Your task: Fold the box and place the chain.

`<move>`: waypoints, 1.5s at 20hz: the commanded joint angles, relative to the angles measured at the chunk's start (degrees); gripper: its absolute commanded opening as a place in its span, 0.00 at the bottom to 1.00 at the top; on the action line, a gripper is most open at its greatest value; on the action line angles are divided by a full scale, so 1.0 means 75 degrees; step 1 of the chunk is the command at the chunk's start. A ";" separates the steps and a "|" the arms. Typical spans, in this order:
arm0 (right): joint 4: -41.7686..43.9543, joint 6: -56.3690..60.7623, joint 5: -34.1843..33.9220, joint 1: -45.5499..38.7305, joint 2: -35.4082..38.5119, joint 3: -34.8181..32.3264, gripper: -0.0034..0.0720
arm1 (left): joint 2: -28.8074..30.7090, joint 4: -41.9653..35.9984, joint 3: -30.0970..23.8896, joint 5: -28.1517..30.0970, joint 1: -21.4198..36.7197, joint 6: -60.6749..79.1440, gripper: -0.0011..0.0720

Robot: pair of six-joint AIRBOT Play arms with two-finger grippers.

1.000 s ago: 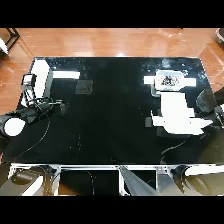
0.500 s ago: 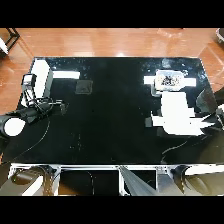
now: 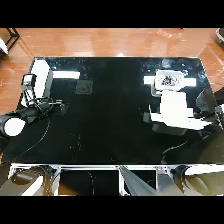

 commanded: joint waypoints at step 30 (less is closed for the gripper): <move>0.2034 0.1338 0.6784 1.0401 0.5496 -0.4948 0.07 | -0.2824 -0.5074 0.0361 -0.1620 0.0629 0.3136 0.88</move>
